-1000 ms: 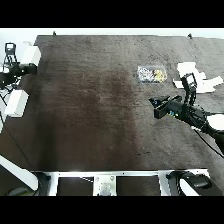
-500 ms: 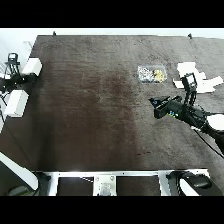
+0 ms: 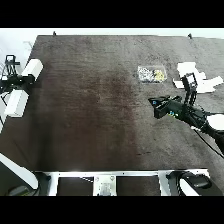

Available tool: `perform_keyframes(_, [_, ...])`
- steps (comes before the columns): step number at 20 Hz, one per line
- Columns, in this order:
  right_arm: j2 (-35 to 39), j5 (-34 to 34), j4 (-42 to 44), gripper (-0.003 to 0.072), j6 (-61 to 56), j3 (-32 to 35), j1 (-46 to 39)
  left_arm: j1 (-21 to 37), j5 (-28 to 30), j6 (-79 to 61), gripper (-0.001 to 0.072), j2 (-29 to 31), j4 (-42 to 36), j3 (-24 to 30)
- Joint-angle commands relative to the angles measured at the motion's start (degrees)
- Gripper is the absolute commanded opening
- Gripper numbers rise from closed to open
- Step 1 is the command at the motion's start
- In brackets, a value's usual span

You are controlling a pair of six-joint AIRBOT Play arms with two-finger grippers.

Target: Fold the box and place the chain.

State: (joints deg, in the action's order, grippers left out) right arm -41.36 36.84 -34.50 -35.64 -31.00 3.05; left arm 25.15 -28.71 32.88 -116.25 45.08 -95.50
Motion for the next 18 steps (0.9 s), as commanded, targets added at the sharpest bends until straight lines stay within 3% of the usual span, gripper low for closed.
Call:
perform_keyframes(1, [-0.17, -0.11, 1.07, 0.0222, 0.04, 0.02, 0.02, 0.85, -4.44, -0.37, 0.072, 1.49, -0.04, -1.9])
perform_keyframes(2, [-0.17, -0.11, 1.07, 0.0231, 0.04, 0.02, 0.02, 0.85, -7.37, -0.35, 0.072, 2.03, -0.07, -3.06])
perform_keyframes(5, [-0.15, -0.44, 1.07, 0.0414, 0.04, 0.0, 0.02, 0.85, -16.04, 0.09, 0.072, 4.0, -0.04, -5.46])
perform_keyframes(7, [-0.07, -0.39, 1.07, 0.0436, 0.04, 0.0, 0.02, 0.85, -17.42, 0.22, 0.0708, 7.52, -0.11, -6.25])
perform_keyframes(8, [0.09, -0.39, 1.07, 0.0432, 0.04, 0.0, 0.02, 0.85, -18.25, 0.0, 0.0526, 9.68, -0.28, -6.51])
perform_keyframes(9, [0.46, -0.37, 1.09, 0.0349, 0.04, 0.0, 0.04, 0.83, -19.34, -1.09, 0.0313, 12.15, -0.92, -6.51])
perform_keyframes(10, [1.09, -0.35, 1.07, 0.0195, 0.04, 0.0, 0.04, 0.83, -21.49, -3.63, 0.0064, 14.82, -2.69, -6.51])
perform_keyframes(12, [2.86, -0.5, 0.98, 0.0016, 0.31, 0.0, 0.02, 0.83, -25.81, -6.38, 0.0014, 19.8, -8.28, -6.45])
perform_keyframes(15, [5.62, -1.53, 0.9, 0.0015, 0.24, 0.0, 0.02, 0.48, -27.15, -9.05, 0.0012, 29.07, -17.4, -2.21])
perform_keyframes(18, [7.98, -4.61, 0.9, 0.0014, -0.39, 0.0, 0.02, -2.62, -17.77, -15.45, 0.0012, 42.03, -19.63, 10.69])
